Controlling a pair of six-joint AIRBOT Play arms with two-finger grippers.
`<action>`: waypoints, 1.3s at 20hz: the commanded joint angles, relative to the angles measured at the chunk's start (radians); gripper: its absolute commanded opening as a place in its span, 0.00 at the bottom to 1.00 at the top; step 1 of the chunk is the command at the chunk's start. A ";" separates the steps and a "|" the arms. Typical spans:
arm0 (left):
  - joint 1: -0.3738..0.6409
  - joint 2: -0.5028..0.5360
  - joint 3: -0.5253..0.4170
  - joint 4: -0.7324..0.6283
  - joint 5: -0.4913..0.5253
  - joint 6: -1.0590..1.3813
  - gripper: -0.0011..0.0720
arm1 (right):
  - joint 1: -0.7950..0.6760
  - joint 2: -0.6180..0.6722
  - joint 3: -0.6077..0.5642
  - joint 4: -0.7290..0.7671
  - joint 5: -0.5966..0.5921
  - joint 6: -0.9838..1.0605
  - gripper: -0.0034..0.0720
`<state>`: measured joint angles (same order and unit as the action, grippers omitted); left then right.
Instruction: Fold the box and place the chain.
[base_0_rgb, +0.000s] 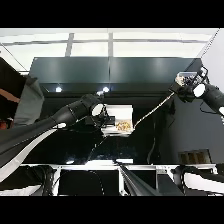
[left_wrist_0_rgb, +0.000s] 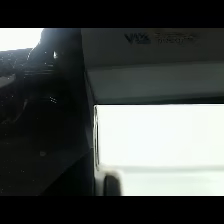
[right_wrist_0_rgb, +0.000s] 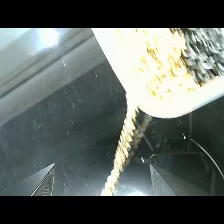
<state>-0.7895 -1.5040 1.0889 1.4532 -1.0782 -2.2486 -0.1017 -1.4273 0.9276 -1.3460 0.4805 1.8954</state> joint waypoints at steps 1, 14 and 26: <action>0.001 0.001 0.001 0.000 0.000 0.000 0.05 | -0.007 -0.061 0.056 0.010 0.005 0.021 1.00; 0.000 0.001 0.001 0.000 -0.003 0.000 0.05 | -0.008 -0.091 0.080 0.006 0.065 0.007 0.07; 0.000 0.001 0.001 0.000 0.000 0.000 0.05 | -0.008 0.649 0.163 0.209 0.478 -0.272 0.07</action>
<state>-0.7895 -1.5040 1.0889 1.4532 -1.0794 -2.2486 -0.1104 -0.9764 1.0599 -1.2598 0.9028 1.7241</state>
